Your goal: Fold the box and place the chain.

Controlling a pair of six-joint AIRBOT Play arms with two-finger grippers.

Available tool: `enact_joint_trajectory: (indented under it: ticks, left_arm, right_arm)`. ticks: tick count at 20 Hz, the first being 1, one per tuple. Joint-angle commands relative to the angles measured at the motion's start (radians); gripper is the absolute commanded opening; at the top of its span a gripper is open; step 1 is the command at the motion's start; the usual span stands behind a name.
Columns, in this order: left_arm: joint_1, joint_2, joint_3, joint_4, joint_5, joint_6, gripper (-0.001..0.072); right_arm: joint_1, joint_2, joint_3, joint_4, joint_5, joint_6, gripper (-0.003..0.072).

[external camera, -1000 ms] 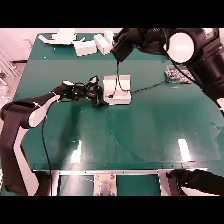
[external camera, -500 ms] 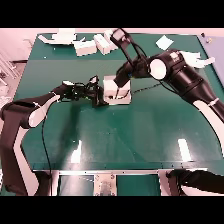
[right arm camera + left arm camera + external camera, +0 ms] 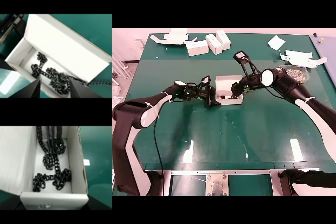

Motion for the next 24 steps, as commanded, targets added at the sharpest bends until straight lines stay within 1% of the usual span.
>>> enact_joint_trajectory:
  ticks: [1,3,5,8,12,14,15,17,21,24]
  left_arm:
    - [0.000,0.000,0.001,0.000,0.000,0.000,0.0479]
    - [0.000,0.001,0.001,0.000,0.000,0.000,0.0479]
    - [0.000,0.000,0.001,0.000,0.000,0.000,0.0479]
    - [0.000,0.000,0.001,-0.001,0.000,0.000,0.0479]
    - [0.000,0.000,0.001,-0.001,0.000,0.000,0.0479]
    - [0.000,0.000,0.001,0.000,0.000,0.000,0.0479]
    - [0.000,0.000,0.001,-0.001,0.000,0.000,0.0479]
    - [0.000,0.000,0.001,-0.001,0.000,0.000,0.0479]
    - [0.000,0.000,0.001,-0.001,0.000,0.000,0.0479]
    - [0.000,0.001,0.001,-0.001,0.000,0.000,0.0479]
  right_arm:
    - [-0.013,-0.010,-0.010,0.031,-0.013,-0.009,0.0418]
    - [-0.034,-0.003,-0.010,0.026,-0.006,-0.007,0.0418]
    - [-0.087,0.010,-0.010,0.022,0.015,-0.004,0.0418]
    - [-0.243,0.011,-0.019,0.023,0.017,0.061,0.0418]
    - [-0.473,-0.004,-0.050,0.024,-0.022,0.169,0.0419]
    - [-0.561,-0.025,-0.076,0.037,-0.105,0.237,0.0418]
    - [-0.597,-0.039,-0.090,0.077,-0.169,0.272,0.0419]
    - [-0.632,-0.079,-0.095,0.179,-0.262,0.272,0.0419]
    - [-0.618,-0.166,-0.093,0.282,-0.425,0.272,0.0418]
    - [-0.613,-0.232,-0.079,0.332,-0.485,0.273,0.0415]
